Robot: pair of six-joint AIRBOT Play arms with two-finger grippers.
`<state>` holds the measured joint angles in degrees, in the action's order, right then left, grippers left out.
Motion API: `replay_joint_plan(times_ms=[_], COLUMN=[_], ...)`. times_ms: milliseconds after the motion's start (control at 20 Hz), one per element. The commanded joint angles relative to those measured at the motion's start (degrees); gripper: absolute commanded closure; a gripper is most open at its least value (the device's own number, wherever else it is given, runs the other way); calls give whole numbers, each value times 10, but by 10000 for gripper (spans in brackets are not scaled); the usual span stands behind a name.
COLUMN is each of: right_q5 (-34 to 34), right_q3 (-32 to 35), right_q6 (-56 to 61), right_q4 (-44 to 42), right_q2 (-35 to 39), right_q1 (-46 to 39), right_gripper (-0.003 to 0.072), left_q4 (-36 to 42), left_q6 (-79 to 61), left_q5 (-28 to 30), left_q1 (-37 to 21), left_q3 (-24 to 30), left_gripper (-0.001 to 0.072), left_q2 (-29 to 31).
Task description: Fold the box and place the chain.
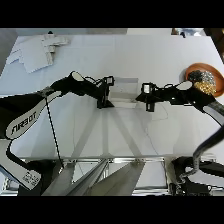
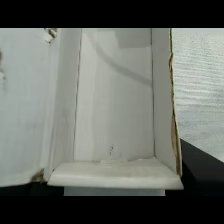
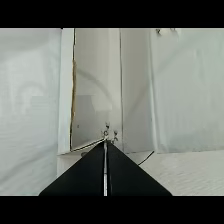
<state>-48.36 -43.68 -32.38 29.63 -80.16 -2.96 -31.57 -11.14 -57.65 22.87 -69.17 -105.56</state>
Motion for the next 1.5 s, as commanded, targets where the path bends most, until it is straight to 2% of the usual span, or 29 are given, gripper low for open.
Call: replay_joint_plan(times_ms=[0,300,550,650,750,900,1050,1200,1300,1450], right_q5=[0,0,-1,-1,9,34,-17,-81,-83,-78], right_q3=[0,0,0,0,0,0,0,2,5,22], right_q6=[-11,-9,41,132,271,558,795,871,892,888], right_q4=[-14,-2,29,33,58,159,268,271,264,209], right_q2=[0,13,97,141,180,201,185,142,109,74], right_q1=[0,0,-15,-36,-66,-124,-168,-185,-185,-185], right_gripper=[670,671,671,671,672,675,676,676,677,677], left_q4=[0,0,0,0,0,0,0,0,0,0], left_q6=[0,0,0,0,0,0,0,0,0,0], left_q5=[0,0,0,0,0,0,0,0,0,0], left_q1=[0,0,0,0,0,0,0,0,0,0], left_q3=[0,0,0,0,0,0,0,0,0,0], left_gripper=[432,432,432,432,432,432,432,432,432,432], left_q2=[0,0,0,0,0,0,0,0,0,0])
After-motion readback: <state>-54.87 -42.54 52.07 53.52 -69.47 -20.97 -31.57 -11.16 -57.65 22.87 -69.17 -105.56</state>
